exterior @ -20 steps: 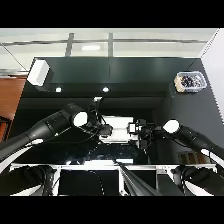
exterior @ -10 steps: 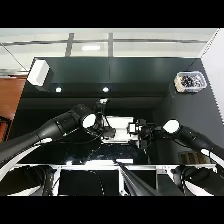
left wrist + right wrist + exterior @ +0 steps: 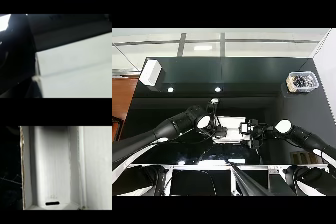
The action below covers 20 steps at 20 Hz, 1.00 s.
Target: Fold the box and place the chain.
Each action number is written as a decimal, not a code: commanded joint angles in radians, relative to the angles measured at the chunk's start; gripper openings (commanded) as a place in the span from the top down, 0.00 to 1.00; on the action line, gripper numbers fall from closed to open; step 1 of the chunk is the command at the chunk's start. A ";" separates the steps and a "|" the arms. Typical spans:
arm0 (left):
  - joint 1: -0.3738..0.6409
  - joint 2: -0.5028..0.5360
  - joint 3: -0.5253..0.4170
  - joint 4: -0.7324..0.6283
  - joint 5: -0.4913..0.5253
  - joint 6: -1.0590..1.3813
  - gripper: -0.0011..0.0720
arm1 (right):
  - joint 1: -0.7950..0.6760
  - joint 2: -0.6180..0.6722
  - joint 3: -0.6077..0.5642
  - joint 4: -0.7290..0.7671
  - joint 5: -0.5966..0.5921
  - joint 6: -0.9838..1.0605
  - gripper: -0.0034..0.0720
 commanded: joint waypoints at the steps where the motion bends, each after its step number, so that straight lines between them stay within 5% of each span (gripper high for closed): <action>1: 0.000 -0.019 0.001 0.030 -0.014 -0.064 0.42 | 0.000 0.000 0.000 0.000 0.000 0.000 0.90; 6: -0.025 -0.050 0.072 0.036 -0.026 -0.157 0.42 | 0.000 0.000 0.000 0.000 0.000 0.000 0.90; 10: -0.048 -0.111 0.163 0.101 -0.159 -0.164 0.43 | 0.000 0.000 0.000 0.000 0.000 0.000 0.90; 20: -0.048 -0.118 0.162 0.097 -0.182 -0.315 0.43 | 0.000 0.000 0.000 0.000 0.000 0.000 0.90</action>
